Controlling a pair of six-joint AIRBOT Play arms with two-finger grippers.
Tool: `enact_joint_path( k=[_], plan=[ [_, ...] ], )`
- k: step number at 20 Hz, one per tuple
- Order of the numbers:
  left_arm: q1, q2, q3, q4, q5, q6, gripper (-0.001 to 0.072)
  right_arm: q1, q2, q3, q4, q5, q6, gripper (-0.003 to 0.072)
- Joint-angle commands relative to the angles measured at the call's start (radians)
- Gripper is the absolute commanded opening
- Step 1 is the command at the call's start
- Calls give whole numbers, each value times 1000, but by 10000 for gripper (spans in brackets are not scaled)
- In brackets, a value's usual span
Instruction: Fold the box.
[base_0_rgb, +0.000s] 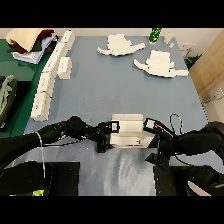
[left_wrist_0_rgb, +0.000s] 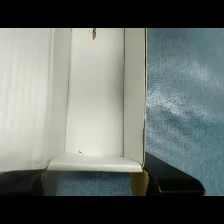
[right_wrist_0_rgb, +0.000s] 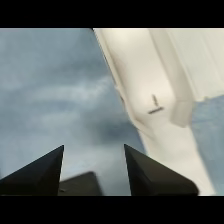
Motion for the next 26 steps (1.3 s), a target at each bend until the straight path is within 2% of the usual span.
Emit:
enact_joint_path(
  k=[1,4,7,13,15,16,17,18,25,26],
  plan=[
    [0,0,1,0,0,0,472,45,-36,-31,-277,152,-120,594],
    [0,0,1,0,0,0,472,55,-106,-31,-332,285,-126,595],
    [0,0,1,0,0,0,472,56,-172,-31,-327,364,-129,594],
    [0,0,1,0,0,0,472,64,-204,-31,-229,380,-169,573],
    [0,0,1,0,0,0,472,70,-205,-31,-219,378,-170,271],
    [0,0,1,0,0,0,472,71,-205,-31,-196,378,-172,219],
    [0,0,1,0,0,0,472,77,-205,-31,-179,378,-172,209],
    [0,0,1,0,0,0,472,88,-205,-31,-175,379,-172,155],
    [0,0,1,0,0,0,471,142,-226,-31,-167,445,-196,140],
    [0,0,1,0,0,0,472,146,-236,-31,-164,454,-198,165]
  ],
)
